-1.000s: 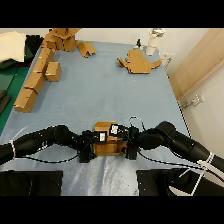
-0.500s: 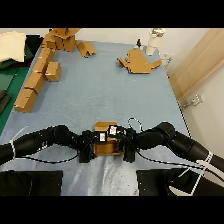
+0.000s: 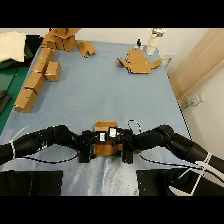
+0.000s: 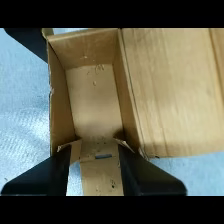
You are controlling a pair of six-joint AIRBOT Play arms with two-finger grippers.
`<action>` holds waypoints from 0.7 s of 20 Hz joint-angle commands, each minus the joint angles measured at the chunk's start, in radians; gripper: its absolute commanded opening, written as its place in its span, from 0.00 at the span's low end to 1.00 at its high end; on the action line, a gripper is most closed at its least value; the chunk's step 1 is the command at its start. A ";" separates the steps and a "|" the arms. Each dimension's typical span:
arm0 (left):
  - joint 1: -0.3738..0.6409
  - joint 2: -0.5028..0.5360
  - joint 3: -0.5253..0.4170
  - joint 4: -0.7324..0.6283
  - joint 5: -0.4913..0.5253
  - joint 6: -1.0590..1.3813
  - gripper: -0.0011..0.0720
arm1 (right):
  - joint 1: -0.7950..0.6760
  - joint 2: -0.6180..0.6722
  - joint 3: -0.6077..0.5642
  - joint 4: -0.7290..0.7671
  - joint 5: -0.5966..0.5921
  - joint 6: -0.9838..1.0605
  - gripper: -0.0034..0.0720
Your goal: Fold the box.
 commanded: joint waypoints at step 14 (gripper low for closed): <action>0.000 0.000 0.000 -0.003 0.000 -0.002 0.64 | 0.000 0.004 0.044 -0.321 -0.117 0.416 0.34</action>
